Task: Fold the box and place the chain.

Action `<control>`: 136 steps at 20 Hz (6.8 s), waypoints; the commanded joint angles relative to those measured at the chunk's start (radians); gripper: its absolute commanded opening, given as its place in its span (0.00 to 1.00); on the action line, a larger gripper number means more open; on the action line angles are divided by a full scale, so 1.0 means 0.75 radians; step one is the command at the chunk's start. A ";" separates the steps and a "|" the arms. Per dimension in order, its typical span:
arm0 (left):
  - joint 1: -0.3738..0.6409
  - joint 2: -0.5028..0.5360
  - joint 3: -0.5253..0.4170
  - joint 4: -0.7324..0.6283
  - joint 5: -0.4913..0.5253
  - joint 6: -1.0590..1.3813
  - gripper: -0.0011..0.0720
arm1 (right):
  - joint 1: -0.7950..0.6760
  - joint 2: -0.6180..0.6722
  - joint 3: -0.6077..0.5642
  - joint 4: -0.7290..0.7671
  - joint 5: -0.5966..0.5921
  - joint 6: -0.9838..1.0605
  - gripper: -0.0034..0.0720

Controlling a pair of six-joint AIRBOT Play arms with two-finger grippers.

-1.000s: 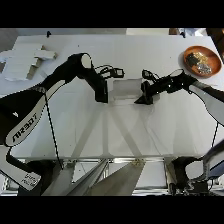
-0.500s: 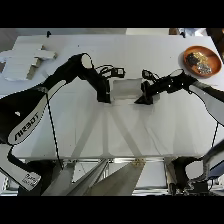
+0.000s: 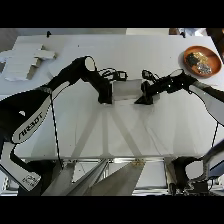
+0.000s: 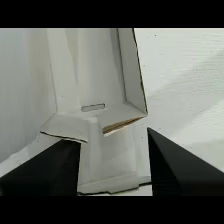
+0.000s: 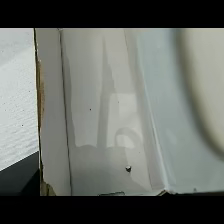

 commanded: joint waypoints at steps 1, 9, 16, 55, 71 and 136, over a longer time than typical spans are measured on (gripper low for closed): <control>-0.001 -0.001 -0.001 -0.001 0.069 0.029 0.59 | 0.000 0.001 0.001 0.001 -0.002 0.001 0.84; -0.007 -0.009 0.000 -0.001 0.168 0.029 0.40 | 0.000 0.001 0.001 0.001 -0.002 0.001 0.84; -0.007 -0.028 -0.001 -0.073 0.167 0.028 0.40 | 0.000 0.001 0.001 0.001 -0.002 0.002 0.84; 0.065 0.106 -0.001 -0.040 0.095 0.022 0.75 | 0.000 0.001 0.001 0.001 -0.001 0.001 0.84; 0.174 0.220 -0.278 -0.019 0.203 -0.976 0.03 | 0.000 0.001 0.001 0.001 -0.002 0.002 0.84; -0.003 0.188 -0.351 -0.264 0.592 -1.164 0.59 | 0.000 0.001 0.001 0.001 -0.002 0.001 0.84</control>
